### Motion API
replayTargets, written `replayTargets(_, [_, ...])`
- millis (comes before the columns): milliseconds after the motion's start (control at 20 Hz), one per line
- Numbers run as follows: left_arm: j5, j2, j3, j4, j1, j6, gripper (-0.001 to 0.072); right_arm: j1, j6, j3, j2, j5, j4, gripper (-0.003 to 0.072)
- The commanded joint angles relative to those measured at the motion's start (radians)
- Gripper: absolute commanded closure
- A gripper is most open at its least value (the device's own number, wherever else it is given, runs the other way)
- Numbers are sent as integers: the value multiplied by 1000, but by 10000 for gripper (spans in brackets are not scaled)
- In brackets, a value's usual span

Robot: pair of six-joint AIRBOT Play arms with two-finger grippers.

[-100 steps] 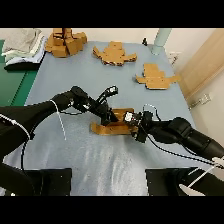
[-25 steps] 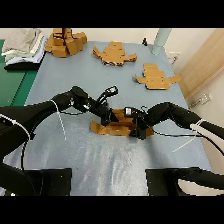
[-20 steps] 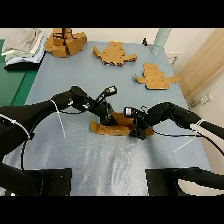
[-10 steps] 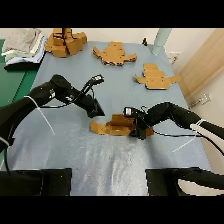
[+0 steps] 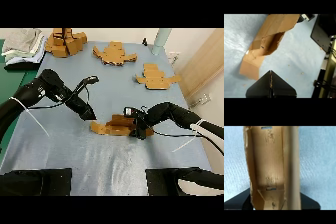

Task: Fold the box.

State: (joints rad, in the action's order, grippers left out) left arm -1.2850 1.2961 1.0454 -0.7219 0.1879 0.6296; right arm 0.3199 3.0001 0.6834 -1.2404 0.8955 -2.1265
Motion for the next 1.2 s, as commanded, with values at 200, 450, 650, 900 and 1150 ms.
replayTargets(200, [27,-6,-98,6,85,97,700,0,0,3,-1,-27,-2,241])
replayTargets(450, [80,-6,-151,60,93,97,700,0,0,3,-1,-50,-3,241])
replayTargets(650, [100,-6,-173,153,93,96,700,10,0,3,0,-40,-6,241])
replayTargets(900, [242,-5,-173,304,126,92,699,88,0,3,-1,-53,-1,241])
replayTargets(1150, [392,-2,-172,312,162,92,699,93,0,3,-1,-49,-2,241])
